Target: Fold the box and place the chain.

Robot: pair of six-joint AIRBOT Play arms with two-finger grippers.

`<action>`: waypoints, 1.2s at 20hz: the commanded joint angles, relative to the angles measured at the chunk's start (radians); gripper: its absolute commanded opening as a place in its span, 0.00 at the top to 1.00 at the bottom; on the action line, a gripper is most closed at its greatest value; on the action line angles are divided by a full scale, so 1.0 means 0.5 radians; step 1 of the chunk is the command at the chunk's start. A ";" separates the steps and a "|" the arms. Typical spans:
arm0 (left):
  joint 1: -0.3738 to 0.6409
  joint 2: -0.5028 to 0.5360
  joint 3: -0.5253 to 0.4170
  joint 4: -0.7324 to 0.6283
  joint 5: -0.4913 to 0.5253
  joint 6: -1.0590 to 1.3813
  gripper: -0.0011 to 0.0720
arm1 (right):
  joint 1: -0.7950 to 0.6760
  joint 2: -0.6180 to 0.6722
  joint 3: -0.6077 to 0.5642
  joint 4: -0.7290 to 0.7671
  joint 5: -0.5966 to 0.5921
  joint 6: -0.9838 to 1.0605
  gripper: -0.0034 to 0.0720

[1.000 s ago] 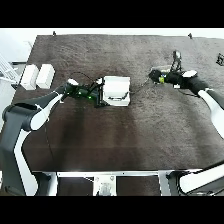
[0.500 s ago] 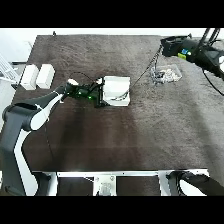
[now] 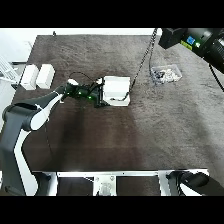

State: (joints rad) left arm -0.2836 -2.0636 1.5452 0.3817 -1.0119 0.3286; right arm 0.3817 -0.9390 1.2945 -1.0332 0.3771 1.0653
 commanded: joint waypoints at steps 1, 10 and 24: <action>-0.002 0.001 -0.001 0.001 -0.001 0.000 0.52 | 0.107 -0.018 0.079 -0.037 -0.089 -0.043 0.95; -0.002 0.001 -0.001 0.000 -0.002 0.000 0.52 | 0.202 -0.340 0.130 -0.033 0.000 0.093 0.95; -0.002 0.001 -0.001 0.001 -0.002 0.000 0.52 | 0.202 -0.840 -0.382 -0.031 -0.020 0.488 0.95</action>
State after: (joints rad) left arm -0.2836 -2.0636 1.5448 0.3820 -1.0134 0.3283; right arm 0.4820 -1.2869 1.1385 -1.0515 0.3706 1.2842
